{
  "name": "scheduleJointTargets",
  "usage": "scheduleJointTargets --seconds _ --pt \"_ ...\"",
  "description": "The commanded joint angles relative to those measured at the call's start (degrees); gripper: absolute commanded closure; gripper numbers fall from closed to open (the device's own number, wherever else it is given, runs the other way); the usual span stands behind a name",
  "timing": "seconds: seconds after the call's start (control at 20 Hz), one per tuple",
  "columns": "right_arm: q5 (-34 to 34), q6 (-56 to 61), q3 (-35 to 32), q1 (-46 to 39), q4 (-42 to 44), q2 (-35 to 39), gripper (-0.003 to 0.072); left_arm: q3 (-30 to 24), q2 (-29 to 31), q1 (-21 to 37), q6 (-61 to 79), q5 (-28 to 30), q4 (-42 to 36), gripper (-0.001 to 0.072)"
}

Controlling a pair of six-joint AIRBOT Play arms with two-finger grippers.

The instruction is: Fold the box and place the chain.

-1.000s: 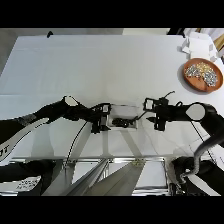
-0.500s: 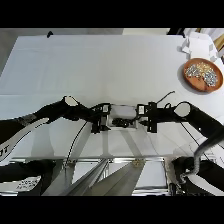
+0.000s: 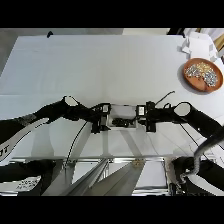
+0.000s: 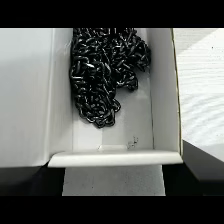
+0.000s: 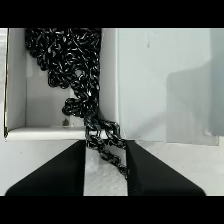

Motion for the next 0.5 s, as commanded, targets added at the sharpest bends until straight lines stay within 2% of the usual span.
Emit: scheduleJointTargets --seconds 0.0,0.15,0.2,0.3,0.4,0.45 --pt "-0.4 -0.6 0.0 0.0 0.8 0.0 0.0485 0.0 0.0 0.0 0.1 0.0 0.0 0.0502" --pt "-0.4 -0.3 0.0 0.0 0.4 0.0 0.0527 0.0 0.0 0.0 0.1 0.0 0.0 0.0502" --pt "-0.3 0.1 0.0 0.0 -0.3 0.0 0.0573 0.0 0.0 0.0 0.1 0.0 0.0 0.0502" --pt "-0.1 1.9 0.0 0.0 -2.4 0.0 0.0592 0.0 0.0 0.0 0.1 0.0 0.0 0.0502" --pt "0.0 4.4 0.0 0.0 -5.0 0.2 0.0665 0.0 0.0 0.0 0.1 0.0 0.0 0.0502" --pt "0.2 5.2 0.0 0.0 -6.3 0.4 0.0665 0.0 0.0 0.0 0.1 0.0 0.0 0.0502"
